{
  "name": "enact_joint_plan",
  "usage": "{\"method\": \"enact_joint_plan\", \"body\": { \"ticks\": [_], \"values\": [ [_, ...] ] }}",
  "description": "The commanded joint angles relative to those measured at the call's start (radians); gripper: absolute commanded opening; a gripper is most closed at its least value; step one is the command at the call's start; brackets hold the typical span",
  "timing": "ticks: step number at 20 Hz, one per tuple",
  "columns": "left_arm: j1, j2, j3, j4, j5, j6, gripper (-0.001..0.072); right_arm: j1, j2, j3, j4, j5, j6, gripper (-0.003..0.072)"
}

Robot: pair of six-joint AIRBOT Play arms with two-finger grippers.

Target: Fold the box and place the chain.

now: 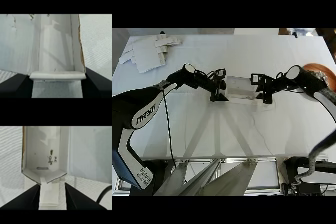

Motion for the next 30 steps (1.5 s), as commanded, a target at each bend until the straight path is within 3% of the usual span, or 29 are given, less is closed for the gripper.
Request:
{"method": "enact_joint_plan", "body": {
  "ticks": [1,7,12,22,27,28,30],
  "values": [
    [0.001,0.000,0.000,0.000,0.000,0.000,0.0011,0.001,-0.002,0.000,0.014,0.019,0.001,0.0310],
    [0.001,0.000,0.000,0.000,0.000,0.000,0.0011,0.001,-0.002,0.000,0.039,0.042,0.000,0.0285],
    [0.001,0.000,0.000,0.000,0.000,0.000,0.0011,0.001,-0.002,0.000,0.039,0.045,0.000,0.0214],
    [0.001,0.000,0.000,0.000,0.000,0.000,0.0011,0.022,-0.049,0.000,0.106,0.045,0.002,0.0220],
    [0.001,0.000,0.000,0.000,0.000,0.000,0.0011,0.039,-0.050,0.000,0.110,-0.006,0.003,0.0205],
    [0.001,0.000,0.000,0.000,0.000,0.000,0.0011,0.038,-0.050,0.000,0.110,-0.018,0.004,0.0158],
    [0.001,0.000,0.000,0.000,0.000,0.000,0.0011,0.038,-0.050,0.000,0.113,-0.037,0.004,0.0150]
  ]
}}
